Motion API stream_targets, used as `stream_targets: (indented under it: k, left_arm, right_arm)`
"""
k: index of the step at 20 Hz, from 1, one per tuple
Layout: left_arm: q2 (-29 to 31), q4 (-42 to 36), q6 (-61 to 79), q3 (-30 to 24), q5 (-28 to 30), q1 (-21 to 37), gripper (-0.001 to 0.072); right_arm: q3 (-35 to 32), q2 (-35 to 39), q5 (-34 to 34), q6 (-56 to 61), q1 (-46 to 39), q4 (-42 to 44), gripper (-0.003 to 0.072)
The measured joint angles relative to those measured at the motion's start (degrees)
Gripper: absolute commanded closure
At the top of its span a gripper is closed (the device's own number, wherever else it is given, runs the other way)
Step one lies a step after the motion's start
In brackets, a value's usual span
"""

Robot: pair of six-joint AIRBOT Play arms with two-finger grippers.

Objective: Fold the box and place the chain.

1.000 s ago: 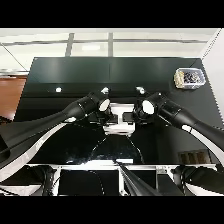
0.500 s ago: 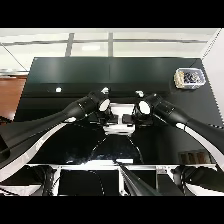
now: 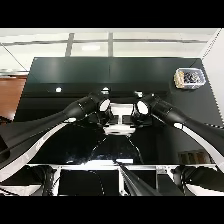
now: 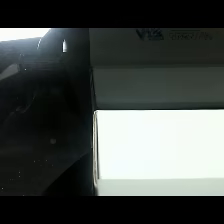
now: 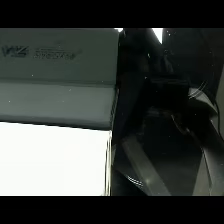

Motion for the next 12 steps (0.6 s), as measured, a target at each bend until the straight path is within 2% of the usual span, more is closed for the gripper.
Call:
stream_targets:
  k: [1, 2, 3, 4, 5, 6, 10, 11, 12]
  left_arm:
    - [0.0, 0.0, 0.0, 0.0, 0.0, 0.0, 0.0683]
    - [0.0, 0.0, 0.2, 0.0, 0.1, 0.0, 0.0683]
    - [0.0, 0.0, 0.1, 0.0, 0.2, 0.0, 0.0683]
    - [0.0, 0.0, 0.1, 0.0, 0.2, 0.0, 0.0683]
    - [0.0, 0.0, 0.1, 0.0, 0.2, 0.0, 0.0683]
    - [0.0, 0.1, 0.1, 0.0, 0.1, 0.0, 0.0683]
    - [0.0, 0.0, 0.1, 0.0, 0.2, 0.0, 0.0682]
    - [0.0, 0.0, 0.1, 0.0, 0.2, 0.0, 0.0683]
    - [0.0, 0.1, 0.1, 0.0, 0.2, 0.0, 0.0683]
  right_arm:
    - [0.0, 0.0, 0.0, 0.0, 0.0, 0.0, 0.0529]
    - [0.0, 0.0, -0.1, 0.0, 0.1, 0.3, 0.0478]
    - [0.1, 0.0, -0.1, 0.1, 0.1, 0.5, 0.0478]
    - [0.1, 0.0, -0.1, 0.5, 0.1, 0.5, 0.0493]
    - [0.1, 0.0, -0.1, 0.7, 0.1, 0.5, 0.0622]
    - [0.0, 0.0, 0.1, 0.8, 0.2, 0.5, 0.068]
    - [0.1, 0.0, 0.1, 1.1, 0.2, 0.5, 0.0673]
    - [0.1, 0.0, 0.0, 1.1, 0.2, 0.5, 0.0657]
    - [0.1, 0.0, 0.0, 1.2, 0.2, 0.5, 0.0483]
